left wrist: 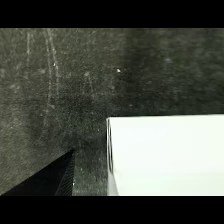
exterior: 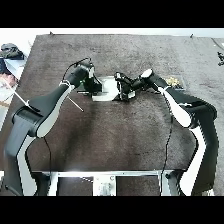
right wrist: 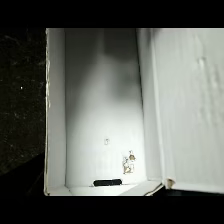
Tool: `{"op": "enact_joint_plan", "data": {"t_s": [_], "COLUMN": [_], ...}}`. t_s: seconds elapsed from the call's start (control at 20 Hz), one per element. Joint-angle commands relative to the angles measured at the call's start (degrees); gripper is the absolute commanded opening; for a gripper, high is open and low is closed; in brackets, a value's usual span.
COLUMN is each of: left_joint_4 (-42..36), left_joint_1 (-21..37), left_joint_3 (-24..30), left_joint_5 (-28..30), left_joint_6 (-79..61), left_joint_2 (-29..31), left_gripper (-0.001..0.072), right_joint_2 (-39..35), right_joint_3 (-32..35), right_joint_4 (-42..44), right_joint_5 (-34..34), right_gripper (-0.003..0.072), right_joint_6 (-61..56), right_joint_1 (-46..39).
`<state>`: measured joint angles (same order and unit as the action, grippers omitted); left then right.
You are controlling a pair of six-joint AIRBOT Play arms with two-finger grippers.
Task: Fold the box and place the chain.
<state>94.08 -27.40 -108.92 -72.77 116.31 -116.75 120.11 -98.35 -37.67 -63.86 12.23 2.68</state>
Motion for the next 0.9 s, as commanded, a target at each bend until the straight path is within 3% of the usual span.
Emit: {"op": "enact_joint_plan", "data": {"t_s": [0.0,0.3,0.6,0.85], "left_joint_4": [-1.53,-1.66,-1.68,-1.77], "left_joint_1": [-0.04,-0.04,-0.04,0.02], "left_joint_3": [-1.25,-6.34,-9.92,-7.30], "left_joint_5": [0.04,-4.66,-13.14,-9.99], "left_joint_6": [-2.86,-6.40,-14.58,-17.07], "left_joint_2": [0.02,0.02,0.81,7.63], "left_gripper": [0.0286,0.0287,0.0287,0.0286], "right_joint_2": [0.02,0.02,0.02,0.02], "right_joint_3": [-0.02,-0.02,-0.02,-0.02], "right_joint_4": [0.15,0.17,0.15,0.17], "right_joint_5": [0.22,0.22,0.22,0.22], "right_gripper": [0.0398,0.0398,0.0398,0.0398], "right_joint_6": [-0.07,-0.07,-0.07,-0.07], "right_joint_1": [0.00,0.00,0.00,0.00]}}
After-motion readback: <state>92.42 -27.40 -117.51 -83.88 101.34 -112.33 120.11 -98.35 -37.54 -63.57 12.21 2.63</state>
